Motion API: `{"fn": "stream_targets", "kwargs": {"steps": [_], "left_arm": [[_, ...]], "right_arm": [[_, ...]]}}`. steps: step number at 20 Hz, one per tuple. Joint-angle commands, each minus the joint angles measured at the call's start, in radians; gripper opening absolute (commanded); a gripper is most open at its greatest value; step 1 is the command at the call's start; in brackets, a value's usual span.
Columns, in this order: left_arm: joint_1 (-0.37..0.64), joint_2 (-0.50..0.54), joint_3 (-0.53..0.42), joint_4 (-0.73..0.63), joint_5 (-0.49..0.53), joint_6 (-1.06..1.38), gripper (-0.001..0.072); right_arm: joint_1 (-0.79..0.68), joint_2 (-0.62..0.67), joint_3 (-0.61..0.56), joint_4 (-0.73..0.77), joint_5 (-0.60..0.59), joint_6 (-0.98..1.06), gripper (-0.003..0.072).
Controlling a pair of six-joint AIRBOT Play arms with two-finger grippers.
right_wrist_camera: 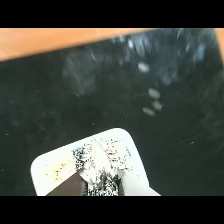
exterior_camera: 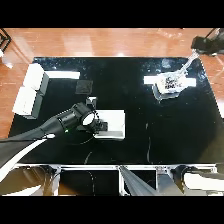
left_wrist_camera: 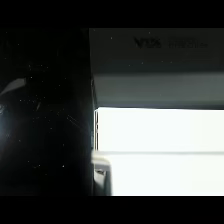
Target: Fold the box and place the chain.
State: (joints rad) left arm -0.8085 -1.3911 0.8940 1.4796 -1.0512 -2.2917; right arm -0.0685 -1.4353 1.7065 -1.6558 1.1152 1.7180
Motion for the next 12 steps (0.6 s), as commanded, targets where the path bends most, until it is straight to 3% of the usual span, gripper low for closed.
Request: {"fn": "stream_targets", "kwargs": {"steps": [1, 6, 12], "left_arm": [[0.0, 0.0, 0.0, 0.0, -0.002, 0.0, 0.002], [0.0, 0.0, 0.0, 0.0, -0.002, 0.0, 0.002], [0.0, 0.0, 0.0, 0.0, -0.001, 0.0, 0.002]], "right_arm": [[0.0, 0.123, 0.001, 0.033, 0.012, -0.066, 0.0021], [0.0, 0.249, 0.001, 0.075, 0.047, -0.114, 0.0021], [0.003, 0.354, 0.001, 0.343, 0.232, -0.237, 0.002]]}}
